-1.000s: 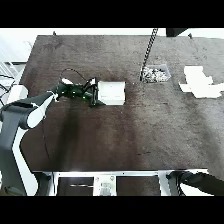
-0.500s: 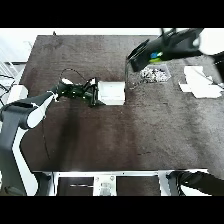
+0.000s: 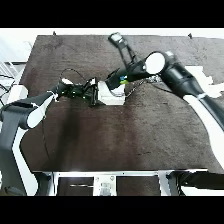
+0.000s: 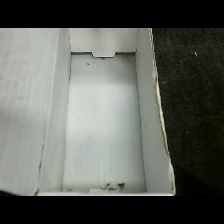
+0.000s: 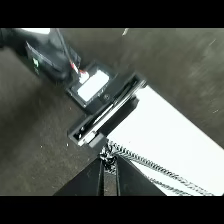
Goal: Fold the box and place the chain.
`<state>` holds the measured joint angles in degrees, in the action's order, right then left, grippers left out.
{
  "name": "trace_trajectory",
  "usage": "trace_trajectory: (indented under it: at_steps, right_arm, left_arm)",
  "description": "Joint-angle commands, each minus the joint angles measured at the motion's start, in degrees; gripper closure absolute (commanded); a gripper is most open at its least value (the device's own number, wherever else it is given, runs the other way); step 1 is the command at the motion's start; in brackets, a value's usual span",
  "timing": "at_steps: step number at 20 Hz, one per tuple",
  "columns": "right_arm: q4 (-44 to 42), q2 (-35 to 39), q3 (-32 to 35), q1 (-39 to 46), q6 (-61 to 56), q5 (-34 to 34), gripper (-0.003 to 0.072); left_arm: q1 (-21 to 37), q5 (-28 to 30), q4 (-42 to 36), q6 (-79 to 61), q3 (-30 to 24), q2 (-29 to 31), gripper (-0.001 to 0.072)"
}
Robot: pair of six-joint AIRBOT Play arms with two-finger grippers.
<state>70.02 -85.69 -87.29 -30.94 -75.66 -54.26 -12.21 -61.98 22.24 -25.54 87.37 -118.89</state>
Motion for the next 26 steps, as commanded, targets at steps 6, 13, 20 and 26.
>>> trace_trajectory:
  at_steps: [6,13,20,26]
  right_arm:
    - [1.25,-14.47,3.26,-0.26,4.35,14.03,0.0409]
    - [4.63,-1.62,4.57,8.37,2.75,6.73,0.0235]
    - [2.43,1.90,16.04,29.88,-11.78,16.87,0.0235]
    - [-5.75,-9.90,15.87,28.87,-11.76,27.50,0.0235]
  left_arm:
    - [0.00,0.00,0.02,0.00,-0.02,0.00,0.0217]
    - [0.00,0.02,0.02,0.00,-0.02,0.00,0.0217]
    - [0.00,0.00,0.00,0.00,-0.02,0.00,0.0217]
    - [0.00,0.00,0.02,0.00,-0.02,0.00,0.0217]
